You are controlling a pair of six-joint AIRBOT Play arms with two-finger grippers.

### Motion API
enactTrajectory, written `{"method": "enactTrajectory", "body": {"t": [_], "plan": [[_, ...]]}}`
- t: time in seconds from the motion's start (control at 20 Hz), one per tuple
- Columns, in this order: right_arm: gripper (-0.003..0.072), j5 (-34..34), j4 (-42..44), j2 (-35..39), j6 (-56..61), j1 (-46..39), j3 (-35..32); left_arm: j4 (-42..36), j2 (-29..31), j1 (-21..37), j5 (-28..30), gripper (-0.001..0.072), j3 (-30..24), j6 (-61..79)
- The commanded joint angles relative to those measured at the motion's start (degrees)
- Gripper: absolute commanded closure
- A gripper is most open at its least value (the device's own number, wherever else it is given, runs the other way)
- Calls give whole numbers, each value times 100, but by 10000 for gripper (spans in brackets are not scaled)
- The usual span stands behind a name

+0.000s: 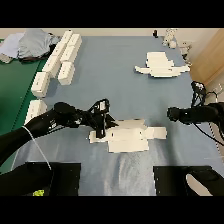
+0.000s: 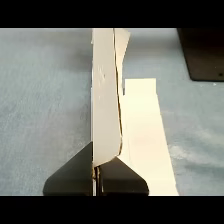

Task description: Fold the box.

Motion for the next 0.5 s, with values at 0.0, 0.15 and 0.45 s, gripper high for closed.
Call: {"method": "enactTrajectory", "body": {"t": [0.0,0.15,0.45], "plan": [[307,44,101,-4,52,-2,4,-378,-90,-83,389,698,-304,702],[307,92,153,-4,52,-2,4,-361,-326,-94,387,698,-306,699],[307,90,234,-4,50,-2,0,-186,-164,-74,269,699,-234,592]]}}
